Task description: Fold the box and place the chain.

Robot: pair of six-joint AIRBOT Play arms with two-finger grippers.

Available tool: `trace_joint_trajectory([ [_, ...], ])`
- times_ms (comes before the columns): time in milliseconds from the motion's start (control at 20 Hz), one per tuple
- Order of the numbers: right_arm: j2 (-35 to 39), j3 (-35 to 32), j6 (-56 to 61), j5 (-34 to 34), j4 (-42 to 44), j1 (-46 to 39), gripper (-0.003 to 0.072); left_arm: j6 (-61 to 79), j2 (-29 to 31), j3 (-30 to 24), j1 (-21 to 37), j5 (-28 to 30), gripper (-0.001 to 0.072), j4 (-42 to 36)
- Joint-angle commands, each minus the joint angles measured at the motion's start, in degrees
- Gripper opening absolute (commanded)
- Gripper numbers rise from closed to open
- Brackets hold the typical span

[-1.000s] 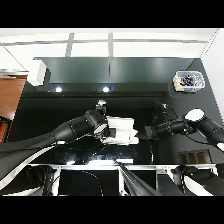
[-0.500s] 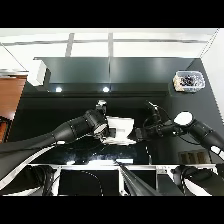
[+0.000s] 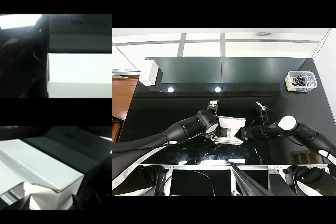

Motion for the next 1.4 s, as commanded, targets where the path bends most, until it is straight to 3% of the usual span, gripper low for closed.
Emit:
trace_joint_trajectory([
  [0, 0.0, 1.6, 12.9, -2.7, -12.0, 3.0, 0.0603, 0.0, 0.0, 0.0, 0.0, 0.0, 0.0027, -0.2],
  [400, -3.2, 8.0, 27.0, -1.2, -25.8, 7.2, 0.06, 0.0, 0.0, 0.0, 0.0, 0.0, 0.0026, -0.2],
  [550, -6.8, 12.6, 30.2, 3.1, -30.6, 10.0, 0.0383, 0.0, 0.0, 0.0, 0.0, 0.0, 0.0027, -0.2],
  [600, -8.2, 14.2, 31.4, 5.1, -32.2, 11.0, 0.037, 0.0, 0.0, 0.0, 0.0, 0.0, 0.0027, -0.2],
  [800, -12.1, 18.6, 41.5, 11.9, -42.0, 14.7, 0.037, 0.0, 0.0, 0.0, 0.0, 0.0, 0.0027, -0.2],
  [1350, -14.5, 18.8, 51.1, 11.6, -41.6, 16.9, 0.0366, 0.0, 0.0, 0.0, 0.0, 0.0, 0.0027, -0.1],
])
